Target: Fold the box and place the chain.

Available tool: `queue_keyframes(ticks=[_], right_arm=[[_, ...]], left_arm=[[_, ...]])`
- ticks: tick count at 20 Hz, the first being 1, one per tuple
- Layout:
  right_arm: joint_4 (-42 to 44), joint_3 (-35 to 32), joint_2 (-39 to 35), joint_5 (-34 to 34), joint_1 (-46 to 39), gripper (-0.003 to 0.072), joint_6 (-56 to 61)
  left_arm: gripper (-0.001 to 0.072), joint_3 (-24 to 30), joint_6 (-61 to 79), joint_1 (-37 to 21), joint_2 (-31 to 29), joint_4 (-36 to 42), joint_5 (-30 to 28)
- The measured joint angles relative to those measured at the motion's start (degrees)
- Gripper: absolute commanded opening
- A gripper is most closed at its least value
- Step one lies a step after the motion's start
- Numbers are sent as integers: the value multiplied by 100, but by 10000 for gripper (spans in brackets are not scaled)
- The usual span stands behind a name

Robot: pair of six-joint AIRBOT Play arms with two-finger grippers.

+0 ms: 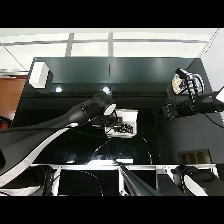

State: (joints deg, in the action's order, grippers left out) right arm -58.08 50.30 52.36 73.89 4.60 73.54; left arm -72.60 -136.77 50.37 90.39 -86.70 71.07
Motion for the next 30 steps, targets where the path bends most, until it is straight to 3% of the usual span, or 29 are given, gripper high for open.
queue_keyframes(ticks=[2, 7, 9, 12, 15, 18, 19, 20, 23, 25, 30], right_arm=[[-26, 0, 0, 2, -4, 204, -2], [-74, 0, 0, 39, -4, 204, 0], [-81, 0, 0, 42, -4, 204, 59], [-83, 0, 0, 48, -4, 204, 205], [-87, 0, 0, 63, -4, 204, 356], [-90, 0, 0, 63, -4, 204, 535], [-92, 0, 0, 66, -4, 204, 601], [-90, 0, 0, 66, -4, 204, 636], [-92, 0, 0, 66, -4, 204, 750], [-94, 0, 0, 68, -4, 204, 800], [-96, 0, 0, 83, -4, 204, 898]], left_arm=[[494, -94, 293, 0, -160, -92, 72], [494, -46, 1403, 17, -964, -518, 918], [494, 227, 1856, -131, -1434, -807, 1137], [494, 1025, 2208, -946, -2124, -1141, 1349], [494, 2059, 2520, -2203, -2745, -656, 658], [494, 3053, 3180, -3143, -3134, 715, -564], [536, 3307, 3729, -3272, -3204, 1182, -953], [720, 3504, 4341, -3307, -3248, 1665, -1213], [719, 3838, 7053, -3012, -3322, 2564, -1705], [718, 3928, 8710, -2653, -3342, 2671, -1958], [717, 3943, 10760, -2188, -3351, 2680, -2640]])
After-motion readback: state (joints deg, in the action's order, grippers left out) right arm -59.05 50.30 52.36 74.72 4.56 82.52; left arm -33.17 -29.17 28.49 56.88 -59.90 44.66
